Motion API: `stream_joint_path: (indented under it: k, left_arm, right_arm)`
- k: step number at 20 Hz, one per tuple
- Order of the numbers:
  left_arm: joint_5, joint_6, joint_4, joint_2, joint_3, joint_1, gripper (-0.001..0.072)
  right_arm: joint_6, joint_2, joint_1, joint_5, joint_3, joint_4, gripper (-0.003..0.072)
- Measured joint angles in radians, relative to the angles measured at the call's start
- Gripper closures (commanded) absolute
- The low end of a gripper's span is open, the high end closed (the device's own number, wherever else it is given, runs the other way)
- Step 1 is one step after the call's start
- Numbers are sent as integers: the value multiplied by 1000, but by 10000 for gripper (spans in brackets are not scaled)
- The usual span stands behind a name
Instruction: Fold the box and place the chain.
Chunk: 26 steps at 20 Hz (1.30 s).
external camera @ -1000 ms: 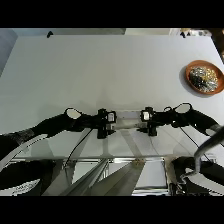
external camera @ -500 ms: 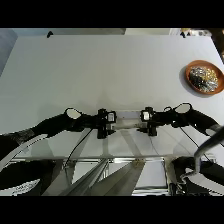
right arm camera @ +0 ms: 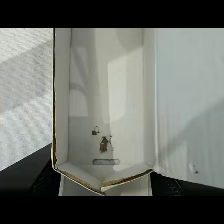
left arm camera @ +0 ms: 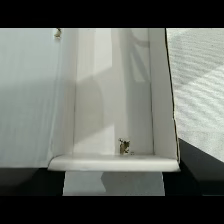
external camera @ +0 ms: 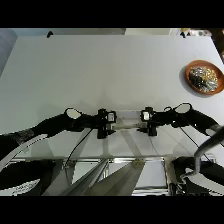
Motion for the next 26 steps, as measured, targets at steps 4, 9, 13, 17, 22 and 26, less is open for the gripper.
stream_joint_path:
  k: [4, 9, 13, 17, 22, 26]
  left_arm:
    - [0, 0, 0, 0, 0, 0, 336]
    - [-1, 0, 0, 0, 0, 0, 336]
    - [-8, 1, -2, 0, 0, 0, 336]
    - [-5, 1, 0, 0, 0, -1, 336]
    - [-4, 1, 0, 0, 0, -1, 336]
    - [-4, 1, 0, 0, 0, -1, 336]
  right_arm:
    - [0, 0, 0, 0, 0, 0, 287]
    - [0, 0, 0, 2, 0, 3, 251]
    - [29, 2, 0, -7, 0, 0, -13]
    - [117, 37, 0, -2, 0, -53, -13]
    - [316, 137, 0, 4, 0, -222, -7]
    - [486, 274, 0, 26, 0, -363, 6]
